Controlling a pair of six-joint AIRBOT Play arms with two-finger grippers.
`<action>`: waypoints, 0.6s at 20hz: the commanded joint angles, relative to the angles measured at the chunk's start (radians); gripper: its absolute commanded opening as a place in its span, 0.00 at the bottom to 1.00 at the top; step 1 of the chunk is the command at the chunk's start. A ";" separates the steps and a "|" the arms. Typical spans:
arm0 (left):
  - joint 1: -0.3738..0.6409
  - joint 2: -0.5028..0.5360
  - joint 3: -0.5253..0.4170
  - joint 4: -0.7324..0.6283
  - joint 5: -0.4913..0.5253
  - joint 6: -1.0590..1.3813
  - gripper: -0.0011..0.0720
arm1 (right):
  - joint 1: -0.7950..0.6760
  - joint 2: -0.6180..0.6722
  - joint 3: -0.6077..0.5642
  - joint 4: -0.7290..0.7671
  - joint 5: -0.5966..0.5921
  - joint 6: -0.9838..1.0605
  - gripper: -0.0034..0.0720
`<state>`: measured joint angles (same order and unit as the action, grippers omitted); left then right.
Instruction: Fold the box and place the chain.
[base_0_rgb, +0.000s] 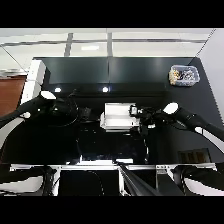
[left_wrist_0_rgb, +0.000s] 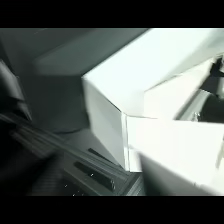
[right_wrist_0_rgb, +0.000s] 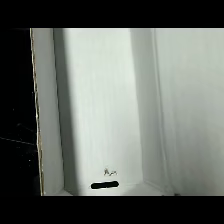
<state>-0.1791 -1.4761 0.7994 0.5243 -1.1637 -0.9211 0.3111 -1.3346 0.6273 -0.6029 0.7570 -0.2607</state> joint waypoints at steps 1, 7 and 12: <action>-0.028 -0.004 0.043 -0.010 -0.025 0.027 0.90 | 0.001 0.000 0.000 0.000 0.000 0.000 0.68; -0.161 -0.004 0.072 0.057 0.113 -0.136 0.87 | 0.001 0.000 0.000 0.000 0.000 0.000 0.68; -0.269 -0.004 0.153 0.287 0.160 -0.434 0.86 | 0.001 0.000 0.000 0.000 0.000 0.000 0.68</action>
<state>-0.3893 -1.4799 0.9108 0.6613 -1.0451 -1.1587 0.3107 -1.3346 0.6277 -0.6029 0.7574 -0.2607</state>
